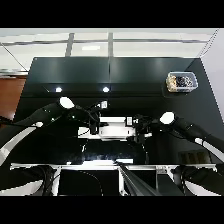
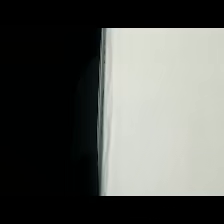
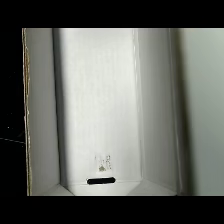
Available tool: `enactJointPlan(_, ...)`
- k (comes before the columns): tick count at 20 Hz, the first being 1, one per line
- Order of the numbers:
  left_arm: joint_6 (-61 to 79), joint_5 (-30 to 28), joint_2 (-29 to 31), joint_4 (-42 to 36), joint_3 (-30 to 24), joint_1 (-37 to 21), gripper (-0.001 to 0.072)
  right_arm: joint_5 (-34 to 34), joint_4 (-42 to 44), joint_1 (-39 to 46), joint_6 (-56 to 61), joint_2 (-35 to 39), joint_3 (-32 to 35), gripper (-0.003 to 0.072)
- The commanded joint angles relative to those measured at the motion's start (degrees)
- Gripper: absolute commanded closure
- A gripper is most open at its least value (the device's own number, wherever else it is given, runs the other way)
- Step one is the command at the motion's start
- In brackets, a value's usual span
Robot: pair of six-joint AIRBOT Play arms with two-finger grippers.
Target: Fold the box and place the chain.
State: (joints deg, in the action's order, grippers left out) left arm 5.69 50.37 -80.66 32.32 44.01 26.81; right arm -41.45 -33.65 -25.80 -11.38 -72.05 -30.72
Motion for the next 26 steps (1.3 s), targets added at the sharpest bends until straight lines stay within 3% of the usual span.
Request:
enactJointPlan(1, 0.1, 0.1, 0.0, 0.0, 0.0, 0.0, 0.0681, 0.3, 0.0, 0.0, 0.3, 0.0, 0.0, 0.0031)
enactJointPlan(8, 0.1, 1.4, 0.0, 0.0, 0.0, 0.0, 0.0665, 0.1, -0.5, 0.0, 0.3, 0.0, 0.0, 0.0082)
enactJointPlan(9, 0.1, 1.5, 0.0, 0.0, 0.0, 0.0, 0.0569, 0.1, -0.5, 0.0, 0.3, 0.0, 0.0, 0.021)
enactJointPlan(11, -0.5, 1.5, 0.0, 0.0, 0.0, 0.0, 0.0496, 0.1, -0.5, 0.0, 0.3, 0.0, 0.0, 0.0211)
enactJointPlan(12, -1.6, 1.4, 0.0, 0.0, 0.0, 0.0, 0.0406, 0.1, -0.5, 0.0, 0.3, 0.0, 0.0, 0.0211)
enactJointPlan(14, -4.4, 1.4, 0.2, 0.7, 0.5, -0.1, 0.0159, 0.1, -0.5, 0.0, 0.3, 0.0, 0.0, 0.0211)
enactJointPlan(15, -6.6, 1.5, 0.7, 2.4, 1.0, -0.3, 0.0075, 0.2, -0.5, 0.0, 0.4, 0.0, 0.0, 0.021)
enactJointPlan(16, -9.3, 1.8, 1.6, 5.5, 1.7, -0.7, 0.0059, 0.2, -0.5, 0.0, 0.4, 0.0, 0.0, 0.021)
enactJointPlan(21, -30.7, 7.4, 9.6, 26.0, 4.3, -4.5, 0.0068, 0.3, -0.5, 0.0, 0.5, 0.0, 0.0, 0.021)
enactJointPlan(24, -42.8, 15.8, 14.0, 30.5, 4.3, -7.0, 0.0132, 0.3, -0.5, 0.0, 0.5, 0.0, 0.0, 0.021)
enactJointPlan(25, -46.6, 19.2, 14.6, 30.5, 4.3, -7.5, 0.0355, 0.3, -0.5, 0.0, 0.5, 0.0, 0.0, 0.021)
enactJointPlan(26, -49.2, 22.3, 14.8, 30.5, 4.3, -7.7, 0.0652, 0.3, -0.5, 0.0, 0.5, 0.0, 0.0, 0.021)
